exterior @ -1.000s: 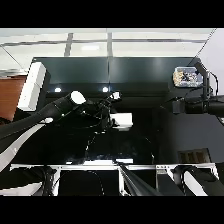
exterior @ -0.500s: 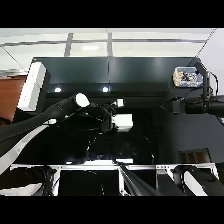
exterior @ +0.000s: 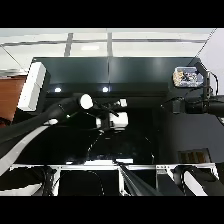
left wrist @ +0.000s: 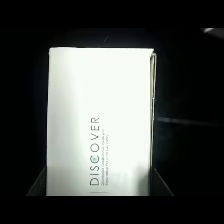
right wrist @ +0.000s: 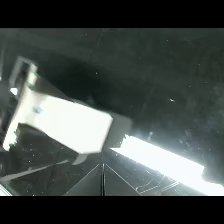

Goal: Fold the box and place the chain.

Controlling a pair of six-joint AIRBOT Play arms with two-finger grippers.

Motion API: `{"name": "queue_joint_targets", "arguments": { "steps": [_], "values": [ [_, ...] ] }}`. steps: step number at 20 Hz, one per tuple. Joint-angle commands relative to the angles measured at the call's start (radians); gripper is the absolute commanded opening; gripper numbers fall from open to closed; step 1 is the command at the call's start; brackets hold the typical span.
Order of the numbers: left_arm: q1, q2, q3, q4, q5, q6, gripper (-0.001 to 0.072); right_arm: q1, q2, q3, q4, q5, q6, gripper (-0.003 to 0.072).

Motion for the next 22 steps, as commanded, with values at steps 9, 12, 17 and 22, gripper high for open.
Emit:
{"name": "queue_joint_targets", "arguments": {
  "steps": [9, 12, 17, 22],
  "values": [
    [0.757, 0.385, -0.076, 0.381, -0.537, -0.671, 0.0291, 0.002, 0.001, 0.0, 0.002, -0.001, -0.006, 0.0011],
    [1.019, 0.411, -0.108, 0.383, -0.614, -0.679, 0.0291, 0.002, 0.001, 0.0, 0.001, -0.011, -0.011, 0.0011],
    [1.336, 0.412, -0.156, 0.432, -0.543, -0.703, 0.0292, 0.002, 0.0, 0.0, 0.0, -0.026, -0.012, 0.001],
    [1.453, 0.414, -0.266, 0.393, -0.287, -0.581, 0.0299, 0.002, 0.0, 0.0, 0.003, -0.082, -0.01, 0.001]
  ]
}}
